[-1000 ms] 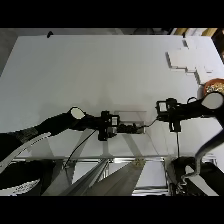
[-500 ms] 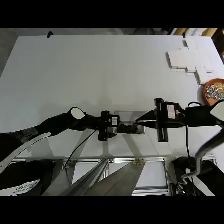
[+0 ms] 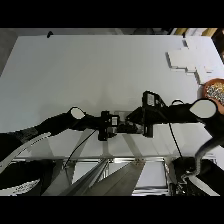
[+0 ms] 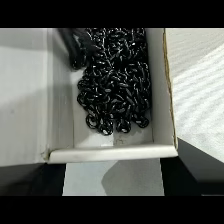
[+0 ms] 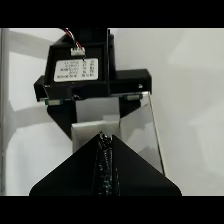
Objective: Fold the box and place the chain.
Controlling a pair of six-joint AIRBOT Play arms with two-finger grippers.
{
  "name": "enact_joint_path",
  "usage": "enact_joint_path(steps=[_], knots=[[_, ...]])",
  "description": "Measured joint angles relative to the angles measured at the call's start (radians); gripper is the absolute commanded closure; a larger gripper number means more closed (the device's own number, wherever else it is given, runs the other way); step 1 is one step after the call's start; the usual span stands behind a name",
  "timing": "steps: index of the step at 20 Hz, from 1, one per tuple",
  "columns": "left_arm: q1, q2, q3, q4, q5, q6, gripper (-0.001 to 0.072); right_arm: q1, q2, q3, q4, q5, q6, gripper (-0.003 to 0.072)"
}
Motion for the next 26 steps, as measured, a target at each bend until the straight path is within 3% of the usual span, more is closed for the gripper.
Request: enact_joint_path(steps=[6, 10, 12, 15, 17, 21, 26], knots=[[0.000, 0.000, 0.000, 0.000, 0.000, 0.000, 0.0321, 0.005, -0.075, 0.000, -0.002, 0.032, 0.019, 0.0661], [0.000, 0.000, 0.000, 0.000, 0.000, 0.000, 0.0321, 0.005, -0.094, 0.000, -0.002, 0.032, 0.021, 0.0490], [0.000, 0.000, 0.000, 0.000, 0.000, 0.000, 0.0321, 0.005, -0.108, 0.012, -0.008, 0.041, 0.025, 0.0490], [0.000, 0.000, 0.000, 0.000, 0.000, 0.000, 0.0321, 0.005, -0.143, 0.106, -0.076, 0.107, 0.088, 0.0515], [0.000, 0.000, 0.000, 0.000, 0.000, 0.000, 0.0321, 0.005, -0.174, 0.215, -0.162, 0.172, 0.152, 0.0668], [0.000, 0.000, 0.000, 0.000, 0.000, 0.000, 0.0321, -0.005, -0.232, 0.399, -0.271, 0.219, 0.224, 0.0668], [0.000, 0.000, 0.000, 0.000, 0.000, 0.000, 0.0321, -0.019, -0.341, 0.462, -0.382, 0.195, 0.331, 0.0669]])
